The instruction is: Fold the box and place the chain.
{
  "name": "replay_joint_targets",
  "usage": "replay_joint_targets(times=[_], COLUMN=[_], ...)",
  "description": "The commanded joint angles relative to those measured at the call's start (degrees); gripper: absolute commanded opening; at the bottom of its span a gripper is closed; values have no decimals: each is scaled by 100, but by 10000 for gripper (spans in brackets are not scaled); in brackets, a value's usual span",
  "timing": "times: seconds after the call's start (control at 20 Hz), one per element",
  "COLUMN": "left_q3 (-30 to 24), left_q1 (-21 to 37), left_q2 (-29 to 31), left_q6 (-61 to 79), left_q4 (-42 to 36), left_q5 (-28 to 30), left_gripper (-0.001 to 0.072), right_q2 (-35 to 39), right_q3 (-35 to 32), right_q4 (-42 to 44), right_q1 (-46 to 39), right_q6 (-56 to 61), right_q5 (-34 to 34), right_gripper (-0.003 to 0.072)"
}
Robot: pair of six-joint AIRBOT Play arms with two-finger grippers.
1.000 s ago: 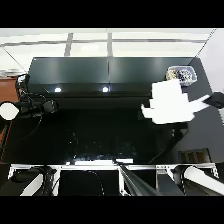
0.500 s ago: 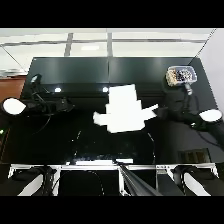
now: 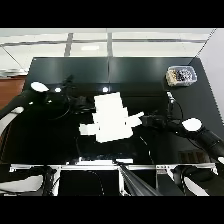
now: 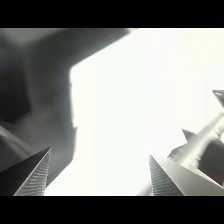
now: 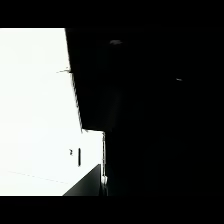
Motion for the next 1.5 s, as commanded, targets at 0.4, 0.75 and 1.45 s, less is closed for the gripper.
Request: replay_joint_targets(times=[0.4,0.75,1.45], left_q3=[1617,2061,728], left_q1=[-531,-619,-970], left_q2=[-1742,-2013,229], left_q6=[1126,1147,3154], left_q4=[-310,444,914], left_q5=[-2371,-2649,-610], left_gripper=[542,305,26], right_q2=[4,4,35], right_q3=[-17,-17,1993], right_q4=[17,11,-3779], right_q1=[125,125,-1049], right_q6=[33,31,-57], right_q5=[-55,-59,2570], right_gripper=[19,19,703])
